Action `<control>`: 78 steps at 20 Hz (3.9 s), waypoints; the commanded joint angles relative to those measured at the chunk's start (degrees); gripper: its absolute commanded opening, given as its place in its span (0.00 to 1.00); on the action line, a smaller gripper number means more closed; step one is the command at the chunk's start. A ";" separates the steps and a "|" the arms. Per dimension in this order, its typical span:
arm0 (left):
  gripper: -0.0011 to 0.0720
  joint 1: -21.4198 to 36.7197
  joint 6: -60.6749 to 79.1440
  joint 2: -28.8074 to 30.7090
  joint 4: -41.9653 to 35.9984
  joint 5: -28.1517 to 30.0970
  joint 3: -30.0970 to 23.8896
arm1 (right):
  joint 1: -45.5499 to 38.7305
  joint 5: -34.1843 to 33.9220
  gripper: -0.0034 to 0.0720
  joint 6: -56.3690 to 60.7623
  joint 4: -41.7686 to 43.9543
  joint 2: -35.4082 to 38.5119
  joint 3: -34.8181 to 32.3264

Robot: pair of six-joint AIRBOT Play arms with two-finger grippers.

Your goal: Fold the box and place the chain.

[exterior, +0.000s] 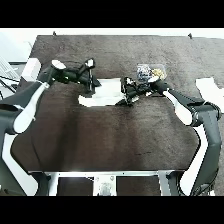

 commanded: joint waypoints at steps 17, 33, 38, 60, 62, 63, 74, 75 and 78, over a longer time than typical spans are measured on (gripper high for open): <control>0.98 -1.05 -7.93 3.87 18.21 -2.73 -8.61 | 0.02 -0.02 0.68 0.02 0.04 -0.02 0.04; 0.75 -3.52 -9.64 3.80 18.58 4.48 -11.06 | 0.02 -0.02 0.68 0.00 0.02 -0.02 0.04; 0.57 -4.17 -9.70 3.80 19.19 5.92 -11.06 | 0.02 -0.02 0.68 0.02 0.04 -0.02 0.04; 0.95 -6.64 -4.52 2.03 12.31 8.92 -11.06 | 0.04 -0.02 0.68 0.02 0.04 -0.02 0.04; 0.95 -6.64 -4.48 2.03 12.31 8.92 -11.06 | 0.04 -0.02 0.68 0.02 0.04 -0.02 0.04; 0.95 -6.64 -4.48 2.03 12.31 8.87 -11.06 | 0.04 -0.02 0.68 0.02 0.02 -0.02 0.04; 0.29 -6.12 -4.28 2.21 13.68 7.45 -11.06 | 0.04 -0.02 0.68 0.02 0.02 -0.02 0.04; 0.07 -6.12 -4.33 2.21 14.10 6.97 -11.06 | 0.04 -0.02 0.68 0.02 0.04 -0.02 0.04; 0.04 -6.10 -4.35 2.60 16.68 3.91 -11.06 | 0.04 -0.02 0.68 0.02 0.02 -0.02 0.04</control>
